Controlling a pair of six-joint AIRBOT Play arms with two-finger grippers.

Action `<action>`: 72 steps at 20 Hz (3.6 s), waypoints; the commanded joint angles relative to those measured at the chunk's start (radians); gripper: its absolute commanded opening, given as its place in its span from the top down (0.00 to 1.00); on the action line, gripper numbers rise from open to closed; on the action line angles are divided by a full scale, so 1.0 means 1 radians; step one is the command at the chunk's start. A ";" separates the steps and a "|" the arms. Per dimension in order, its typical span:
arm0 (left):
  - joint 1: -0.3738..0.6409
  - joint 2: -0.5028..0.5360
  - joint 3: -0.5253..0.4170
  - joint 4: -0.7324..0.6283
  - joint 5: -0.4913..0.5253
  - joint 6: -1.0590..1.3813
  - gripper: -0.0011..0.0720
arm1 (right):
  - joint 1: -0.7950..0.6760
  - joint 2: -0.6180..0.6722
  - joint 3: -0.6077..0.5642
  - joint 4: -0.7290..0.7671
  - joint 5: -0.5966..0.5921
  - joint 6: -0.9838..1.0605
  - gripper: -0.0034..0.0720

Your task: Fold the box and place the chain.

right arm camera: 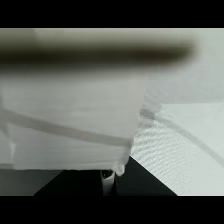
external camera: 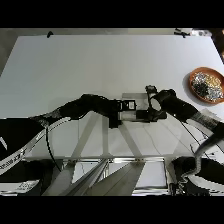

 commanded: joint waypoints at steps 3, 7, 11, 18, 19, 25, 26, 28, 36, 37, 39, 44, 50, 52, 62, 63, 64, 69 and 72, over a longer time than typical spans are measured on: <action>0.000 -0.001 0.000 0.000 0.000 0.000 0.61 | 0.000 0.017 -0.001 -0.008 0.009 -0.063 0.63; 0.000 -0.001 0.000 0.000 0.000 0.000 0.61 | 0.000 0.103 0.000 -0.043 0.009 -0.085 0.47; 0.000 -0.001 0.000 0.000 0.000 0.000 0.61 | 0.000 0.224 0.000 -0.049 0.010 -0.166 0.25; 0.000 -0.001 0.000 0.000 0.000 0.000 0.61 | 0.000 0.453 0.000 -0.318 -0.011 -0.212 0.19; 0.000 -0.001 0.000 0.000 0.000 0.000 0.61 | -0.012 0.490 0.000 -0.418 -0.032 -0.204 0.19; 0.000 -0.001 0.000 0.000 0.000 0.000 0.61 | -0.511 0.464 0.000 -0.536 -0.214 -0.213 0.18; 0.000 -0.001 0.000 0.000 0.000 0.000 0.61 | -0.613 0.429 0.000 -0.530 -0.259 -0.213 0.19; 0.000 -0.001 0.000 0.000 0.001 0.000 0.61 | -0.785 0.349 0.000 -0.486 -0.350 -0.249 0.19; 0.000 -0.001 0.000 0.000 0.000 0.000 0.61 | -0.959 -0.001 0.136 -0.404 -0.513 -0.335 0.28; 0.000 -0.001 0.000 0.000 0.000 0.000 0.61 | -0.959 -0.046 0.170 -0.404 -0.496 -0.335 0.28; 0.000 -0.001 0.000 0.000 0.000 0.000 0.61 | -0.959 -0.114 0.221 -0.404 -0.486 -0.336 0.28; 0.000 -0.001 0.000 0.000 0.000 0.000 0.61 | -0.959 -0.204 0.261 -0.359 -0.484 -0.377 0.30; 0.000 -0.001 0.000 0.000 0.000 0.000 0.61 | -0.959 -0.232 0.261 -0.143 -0.481 -0.526 0.56; 0.000 -0.001 0.000 0.000 0.000 0.000 0.61 | -0.959 -0.232 0.261 -0.141 -0.460 -0.526 0.72; 0.000 -0.001 0.000 0.000 0.000 0.000 0.61 | -0.959 -0.026 0.261 -0.142 -0.397 -0.527 0.94; 0.000 -0.001 0.000 0.000 0.000 0.000 0.61 | -0.959 0.010 0.261 -0.142 -0.379 -0.526 0.94; 0.000 -0.001 0.000 0.000 0.000 0.000 0.61 | -0.959 0.048 0.261 -0.140 -0.355 -0.526 0.94; 0.000 -0.001 0.000 0.000 0.000 0.000 0.61 | -0.959 0.229 0.261 0.016 -0.159 -0.617 0.94; 0.000 -0.001 0.000 0.000 0.000 0.000 0.61 | -0.959 0.333 0.261 0.261 -0.003 -0.766 0.94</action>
